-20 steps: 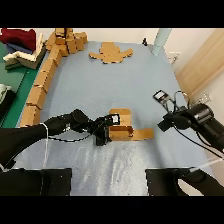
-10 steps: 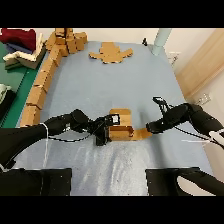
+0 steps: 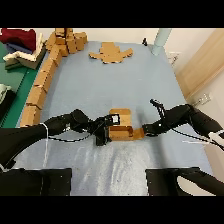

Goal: Fold the box.

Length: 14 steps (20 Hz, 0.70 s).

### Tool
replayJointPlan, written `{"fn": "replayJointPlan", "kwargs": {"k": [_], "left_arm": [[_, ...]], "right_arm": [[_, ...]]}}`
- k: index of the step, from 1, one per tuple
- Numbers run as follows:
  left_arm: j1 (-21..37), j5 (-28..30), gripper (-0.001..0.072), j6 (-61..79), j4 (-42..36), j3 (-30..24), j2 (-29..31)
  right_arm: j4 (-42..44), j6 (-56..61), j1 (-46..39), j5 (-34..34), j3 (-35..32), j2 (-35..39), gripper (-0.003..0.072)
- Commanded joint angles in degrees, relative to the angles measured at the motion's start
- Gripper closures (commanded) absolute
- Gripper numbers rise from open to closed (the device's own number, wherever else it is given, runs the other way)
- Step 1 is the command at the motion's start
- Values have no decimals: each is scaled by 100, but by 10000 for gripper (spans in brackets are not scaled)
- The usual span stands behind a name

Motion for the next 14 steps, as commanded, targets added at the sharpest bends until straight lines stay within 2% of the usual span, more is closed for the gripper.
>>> {"fn": "replayJointPlan", "kwargs": {"k": [1,5,7,11,12,13,14], "left_arm": [[2,2,336,0,2,7,2],[2,2,336,0,2,7,2],[2,2,336,0,2,7,2],[2,2,336,0,2,7,2],[2,2,336,0,2,7,2],[2,2,336,0,2,7,2],[2,2,336,0,2,7,2]], "right_arm": [[586,-269,2,-26,-46,0,682],[907,-341,2,-26,-44,0,680],[916,-341,2,-39,-44,0,578],[916,-337,0,-42,-44,0,569],[916,-334,0,-44,-42,0,440],[914,-310,0,-44,-33,0,366],[911,-291,0,-37,-9,0,367]]}}
